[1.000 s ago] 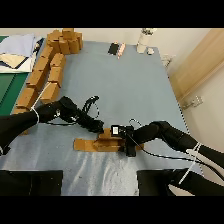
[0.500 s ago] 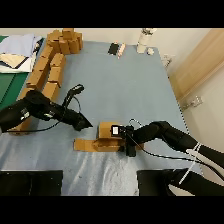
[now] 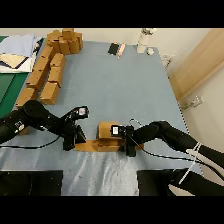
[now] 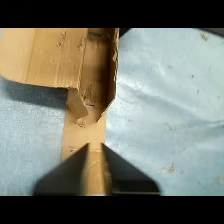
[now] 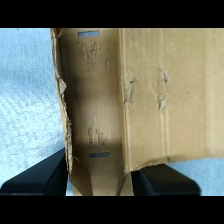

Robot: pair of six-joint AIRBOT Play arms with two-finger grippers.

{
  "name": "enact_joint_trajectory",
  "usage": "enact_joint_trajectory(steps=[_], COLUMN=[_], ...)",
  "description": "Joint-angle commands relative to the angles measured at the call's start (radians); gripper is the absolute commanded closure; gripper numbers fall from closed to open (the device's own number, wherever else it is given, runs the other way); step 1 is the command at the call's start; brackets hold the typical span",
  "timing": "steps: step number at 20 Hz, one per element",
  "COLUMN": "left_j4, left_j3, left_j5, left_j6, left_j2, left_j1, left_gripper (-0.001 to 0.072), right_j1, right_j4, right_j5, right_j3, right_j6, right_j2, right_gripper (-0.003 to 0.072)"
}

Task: Fold the box.

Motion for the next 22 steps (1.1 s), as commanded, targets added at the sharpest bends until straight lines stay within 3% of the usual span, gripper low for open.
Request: enact_joint_trajectory(steps=[1,2,4,9,13,14,15,21,22], left_j4=[-0.068,-0.111,-0.174,-0.325,-0.332,-0.331,-0.332,-0.388,-0.395], left_j3=[-0.082,-0.112,-0.161,-0.174,-0.174,-0.174,-0.174,-0.171,-0.17], left_j5=[0.171,0.204,0.245,0.288,0.31,0.311,0.319,0.351,0.351], left_j6=[0.142,0.233,0.404,0.467,0.466,0.466,0.466,0.464,0.464], left_j2=[0.006,0.006,0.006,-0.035,-0.089,-0.092,-0.092,-0.112,-0.119], left_j1=[-0.019,-0.021,-0.028,-0.097,-0.14,-0.147,-0.153,-0.161,-0.168], left_gripper=[0.0078,0.0043,0.0042,0.0044,0.0068,0.0152,0.0299,0.0336,0.0499], right_j1=[0.0,0.0,0.0,0.0,0.0,0.0,0.0,0.0,0.0], right_j4=[-0.004,-0.005,-0.005,-0.007,-0.007,-0.007,-0.007,-0.007,-0.007], right_j5=[0.0,-0.001,-0.001,0.0,0.0,0.0,0.0,0.0,0.0], right_j3=[0.001,0.001,0.001,0.001,0.001,0.001,0.001,0.001,0.001], right_j6=[0.0,0.0,0.0,0.0,0.0,0.0,0.0,0.0,0.0], right_j2=[0.0,0.0,0.0,0.0,0.0,0.0,0.0,0.0,0.0], right_gripper=[0.0238,0.0238,0.0238,0.0237,0.0238,0.0238,0.0237,0.0238,0.0237])
